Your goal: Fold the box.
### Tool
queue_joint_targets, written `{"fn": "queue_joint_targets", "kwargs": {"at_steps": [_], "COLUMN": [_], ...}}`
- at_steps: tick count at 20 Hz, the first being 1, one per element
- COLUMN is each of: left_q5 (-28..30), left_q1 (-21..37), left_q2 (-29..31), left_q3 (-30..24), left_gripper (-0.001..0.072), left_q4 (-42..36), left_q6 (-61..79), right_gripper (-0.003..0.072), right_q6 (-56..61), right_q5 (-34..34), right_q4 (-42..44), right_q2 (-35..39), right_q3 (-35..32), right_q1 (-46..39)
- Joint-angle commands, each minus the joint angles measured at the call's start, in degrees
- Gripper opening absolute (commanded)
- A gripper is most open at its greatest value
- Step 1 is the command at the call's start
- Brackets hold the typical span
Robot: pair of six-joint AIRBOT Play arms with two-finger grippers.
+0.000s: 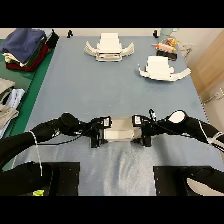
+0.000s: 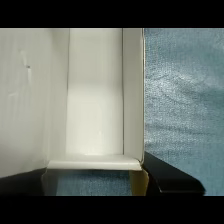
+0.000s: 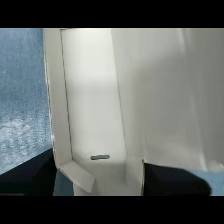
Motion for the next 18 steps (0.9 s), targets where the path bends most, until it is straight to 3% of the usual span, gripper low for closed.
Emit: {"fn": "queue_joint_targets", "kwargs": {"at_steps": [1,6,11,13,15,18], "left_q5": [-0.1,-0.1,-0.1,-0.1,-0.1,-0.1], "left_q1": [0.0,0.0,0.0,0.0,0.0,0.0], "left_q2": [0.0,0.0,0.0,0.0,0.0,0.0], "left_q3": [0.0,0.0,0.0,0.0,0.0,0.0], "left_gripper": [0.0505,0.0505,0.0505,0.0505,0.0505,0.0505], "left_q4": [0.0,0.0,0.0,0.0,0.0,0.0], "left_q6": [0.0,0.0,0.0,0.0,0.0,0.0], "right_gripper": [0.0720,0.0720,0.0720,0.0720,0.0720,0.0720], "right_q6": [10.9,23.5,29.3,44.1,69.4,96.4], "right_q5": [4.8,7.0,7.8,8.6,8.5,8.5], "right_q4": [-7.2,-17.7,-14.7,-7.5,-1.0,1.4], "right_q2": [3.6,13.5,22.4,24.4,24.7,24.2], "right_q3": [0.0,0.0,0.0,0.0,0.0,0.0], "right_q1": [0.0,-0.8,-2.1,-2.1,-2.1,-1.4]}}
